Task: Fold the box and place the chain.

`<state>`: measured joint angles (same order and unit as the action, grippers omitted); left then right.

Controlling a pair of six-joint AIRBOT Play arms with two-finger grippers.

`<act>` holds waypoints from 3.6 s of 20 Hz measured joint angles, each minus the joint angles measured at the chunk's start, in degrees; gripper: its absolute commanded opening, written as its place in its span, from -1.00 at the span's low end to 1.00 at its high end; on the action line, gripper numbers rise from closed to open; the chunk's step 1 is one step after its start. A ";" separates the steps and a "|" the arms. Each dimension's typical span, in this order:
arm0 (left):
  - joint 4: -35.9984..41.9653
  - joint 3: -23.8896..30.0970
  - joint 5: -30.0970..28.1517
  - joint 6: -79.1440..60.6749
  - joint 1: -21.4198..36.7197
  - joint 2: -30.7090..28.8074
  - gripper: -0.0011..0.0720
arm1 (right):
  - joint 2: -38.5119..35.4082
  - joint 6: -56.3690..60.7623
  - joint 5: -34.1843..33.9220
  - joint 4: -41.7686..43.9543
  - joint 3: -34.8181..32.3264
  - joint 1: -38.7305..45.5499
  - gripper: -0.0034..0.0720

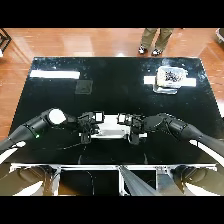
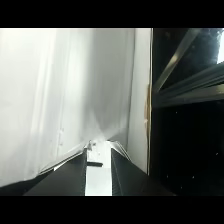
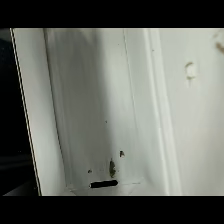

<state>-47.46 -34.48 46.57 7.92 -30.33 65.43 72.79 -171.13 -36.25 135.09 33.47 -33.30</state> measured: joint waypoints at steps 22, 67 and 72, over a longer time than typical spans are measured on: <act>-16.98 -2.27 5.29 38.34 18.60 -14.95 -0.92 | 0.00 0.07 0.24 0.11 0.00 0.00 -0.28; 17.11 3.87 17.40 57.31 19.34 2.21 0.60 | 0.00 0.07 0.00 0.09 0.00 0.00 -0.28; 13.11 3.87 12.02 66.45 13.97 -2.95 0.59 | 0.00 0.07 0.02 0.09 0.00 0.00 -0.28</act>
<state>-34.35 -30.61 58.59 74.37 -16.36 62.48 72.79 -171.06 -36.23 135.17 33.47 -33.30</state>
